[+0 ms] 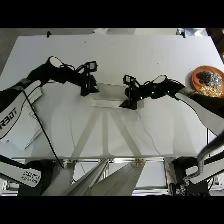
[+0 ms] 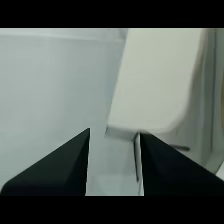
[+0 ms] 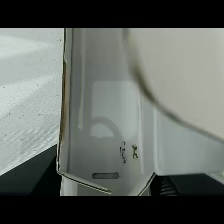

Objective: Fold the box and place the chain.

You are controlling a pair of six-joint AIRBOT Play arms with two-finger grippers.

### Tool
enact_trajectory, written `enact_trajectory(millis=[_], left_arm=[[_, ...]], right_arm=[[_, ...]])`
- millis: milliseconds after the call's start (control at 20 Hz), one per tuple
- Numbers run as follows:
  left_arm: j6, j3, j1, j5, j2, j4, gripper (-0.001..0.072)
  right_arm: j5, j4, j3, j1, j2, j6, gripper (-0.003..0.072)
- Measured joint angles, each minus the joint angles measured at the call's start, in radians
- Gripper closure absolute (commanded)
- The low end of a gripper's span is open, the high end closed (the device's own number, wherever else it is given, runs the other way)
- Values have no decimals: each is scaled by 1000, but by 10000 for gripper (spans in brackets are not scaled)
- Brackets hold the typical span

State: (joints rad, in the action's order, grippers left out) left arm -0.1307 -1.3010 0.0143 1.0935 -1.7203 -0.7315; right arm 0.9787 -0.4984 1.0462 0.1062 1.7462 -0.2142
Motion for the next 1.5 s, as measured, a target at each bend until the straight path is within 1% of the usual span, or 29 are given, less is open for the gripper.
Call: enact_trajectory(millis=[100, 150, 200, 250, 350, 450, 500, 550, 650, 800, 900, 1250, 1400, 1500], left_arm=[[0, 0, -27, -14, 53, -49, 363], [5, 2, -37, -3, 82, -91, 380], [27, 6, -42, 2, 113, -137, 521], [57, 16, -45, 13, 141, -179, 706], [118, 50, -39, 62, 190, -248, 700], [148, 103, -10, 130, 220, -280, 700], [150, 131, 13, 149, 230, -283, 701], [145, 161, 41, 153, 238, -273, 699], [133, 203, 104, 122, 247, -239, 702], [118, 232, 181, 5, 255, -142, 703], [111, 240, 206, -96, 257, -55, 704], [108, 248, 206, -433, 248, 288, 704], [147, 248, 204, -551, 210, 368, 704], [185, 248, 204, -587, 172, 393, 704]], right_arm=[[2, -3, 0, 0, 0, -6, 319], [2, -3, 0, 0, 0, -6, 319], [2, -3, 0, 0, 0, -6, 319], [2, -3, 0, 0, 0, -6, 319], [2, -2, 0, 0, 0, -5, 319], [2, -2, 0, 0, 0, -4, 319], [2, -2, 0, 0, 0, -4, 319], [1, -2, 0, 0, 0, -4, 319], [1, -2, 0, 0, 0, -4, 319], [1, -2, 0, 0, 0, -4, 319], [1, -2, 0, 0, 0, -3, 319], [1, -2, 0, 0, 0, -3, 319], [1, -2, 0, 0, 0, -3, 319], [1, -2, 0, 0, 0, -3, 319]])
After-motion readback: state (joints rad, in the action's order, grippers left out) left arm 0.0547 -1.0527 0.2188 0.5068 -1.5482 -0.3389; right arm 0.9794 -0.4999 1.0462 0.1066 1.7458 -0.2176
